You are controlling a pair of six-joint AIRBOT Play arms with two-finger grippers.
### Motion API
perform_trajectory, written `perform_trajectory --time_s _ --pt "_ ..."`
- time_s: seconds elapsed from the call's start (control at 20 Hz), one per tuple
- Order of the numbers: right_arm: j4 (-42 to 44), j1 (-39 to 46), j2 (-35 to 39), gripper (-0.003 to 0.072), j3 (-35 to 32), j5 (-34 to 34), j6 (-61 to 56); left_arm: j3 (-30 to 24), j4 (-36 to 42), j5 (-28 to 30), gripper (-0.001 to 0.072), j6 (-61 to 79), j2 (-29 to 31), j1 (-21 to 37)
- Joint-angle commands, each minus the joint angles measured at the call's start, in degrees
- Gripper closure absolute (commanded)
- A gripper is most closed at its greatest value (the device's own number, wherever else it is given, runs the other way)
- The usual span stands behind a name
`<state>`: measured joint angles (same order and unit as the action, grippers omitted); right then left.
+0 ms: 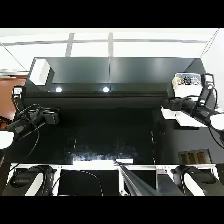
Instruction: Fold the box and place the chain.
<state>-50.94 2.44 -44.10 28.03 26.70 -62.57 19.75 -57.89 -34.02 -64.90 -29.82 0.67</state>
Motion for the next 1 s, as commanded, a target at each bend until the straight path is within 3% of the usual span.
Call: perform_trajectory --time_s 0.0,0.2,0.4,0.55,0.7,0.8,0.95 --pt "1.07 0.15 -0.09 -0.0034 1.07 -5.46 -0.13 0.02 0.15 3.58 0.0002 -0.11 -0.07 0.02" --pt "-9.09 5.20 -2.16 -0.0034 8.04 -1.79 -2.82 0.00 0.15 3.50 0.0002 -0.11 -0.26 0.02" --pt "-21.77 24.30 -12.55 -0.0034 19.10 3.06 -12.83 0.00 0.17 3.39 0.0002 -0.09 -0.26 0.02" --pt "-22.82 40.65 -23.69 -0.0034 28.61 15.76 -16.96 0.00 0.11 3.37 0.0002 0.00 -0.26 0.02" --pt "-22.03 52.46 -34.75 -0.0034 36.76 32.81 -12.61 0.00 0.11 2.93 0.0002 -0.02 -0.26 0.02" --pt "-15.13 56.13 -40.92 -0.0034 40.74 43.63 1.16 0.00 0.11 2.97 0.0002 -0.02 -0.26 0.02" --pt "-10.64 55.43 -47.06 -0.0034 45.55 49.66 11.39 0.00 0.13 2.91 0.0002 -0.02 -0.26 0.02"
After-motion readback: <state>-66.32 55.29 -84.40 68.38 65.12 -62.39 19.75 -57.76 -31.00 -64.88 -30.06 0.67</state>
